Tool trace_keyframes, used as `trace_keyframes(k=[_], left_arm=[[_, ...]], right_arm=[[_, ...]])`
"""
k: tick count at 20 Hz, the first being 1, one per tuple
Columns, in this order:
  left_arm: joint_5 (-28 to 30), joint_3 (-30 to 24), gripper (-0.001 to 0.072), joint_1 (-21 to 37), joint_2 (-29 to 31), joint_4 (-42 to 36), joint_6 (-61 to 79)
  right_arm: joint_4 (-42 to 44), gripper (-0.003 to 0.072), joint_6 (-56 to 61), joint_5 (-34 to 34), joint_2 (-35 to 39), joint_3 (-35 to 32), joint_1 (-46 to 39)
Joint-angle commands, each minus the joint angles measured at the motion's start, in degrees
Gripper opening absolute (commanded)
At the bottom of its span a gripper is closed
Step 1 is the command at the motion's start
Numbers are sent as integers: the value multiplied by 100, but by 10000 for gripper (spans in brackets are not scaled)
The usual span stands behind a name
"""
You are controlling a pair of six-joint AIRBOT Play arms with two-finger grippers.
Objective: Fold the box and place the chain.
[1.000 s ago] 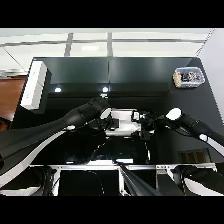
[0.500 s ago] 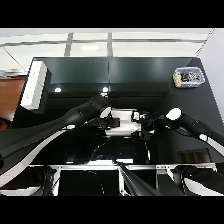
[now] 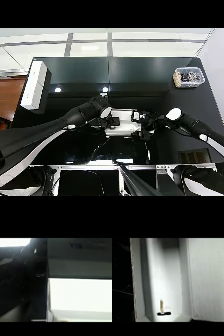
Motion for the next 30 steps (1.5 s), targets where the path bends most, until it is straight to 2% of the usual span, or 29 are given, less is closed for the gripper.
trace_keyframes(k=[1, 2, 3, 4, 10, 11, 12, 15, 17, 19, 25, 26, 29, 30], left_arm=[[11, 4, 238, -4, -33, 42, -85], [11, 4, 220, -2, -42, 35, -87], [15, 7, 74, -4, -39, 35, -85], [15, 26, 28, -31, -42, 46, -79], [26, 28, 28, -46, -42, 83, -61], [26, 28, 27, -46, -42, 87, -61], [26, 28, 27, -44, -42, 90, -61], [-28, 28, 27, -42, -42, 90, -63], [-24, 28, 27, -44, -42, 131, -63], [-33, 28, 27, -46, -42, 127, -63], [-35, 28, 28, -44, -35, 127, 111], [-39, 28, 28, -39, -35, 125, 109], [-37, 28, 28, -42, -35, 105, 109], [-35, 28, 28, -42, -35, 105, 107]], right_arm=[[2, 421, 0, 0, -4, -2, 4], [2, 421, 0, 0, -4, -2, 4], [2, 422, 0, 0, -4, -2, 4], [2, 421, 0, 0, -4, -2, 4], [46, 423, 31, -44, -4, 0, 4], [44, 480, 96, 2, 9, 0, 4], [42, 676, 120, 72, 33, 0, 2], [-214, 680, 638, 79, 240, 9, 2], [-588, 676, 706, 365, 474, 11, 2], [-824, 586, 704, 435, 643, 11, 0], [-750, 585, 396, 291, 667, 11, 4], [-726, 495, 354, 184, 667, 11, 7], [-728, 479, 317, 28, 667, 11, 9], [-728, 382, 328, 44, 667, 11, 24]])
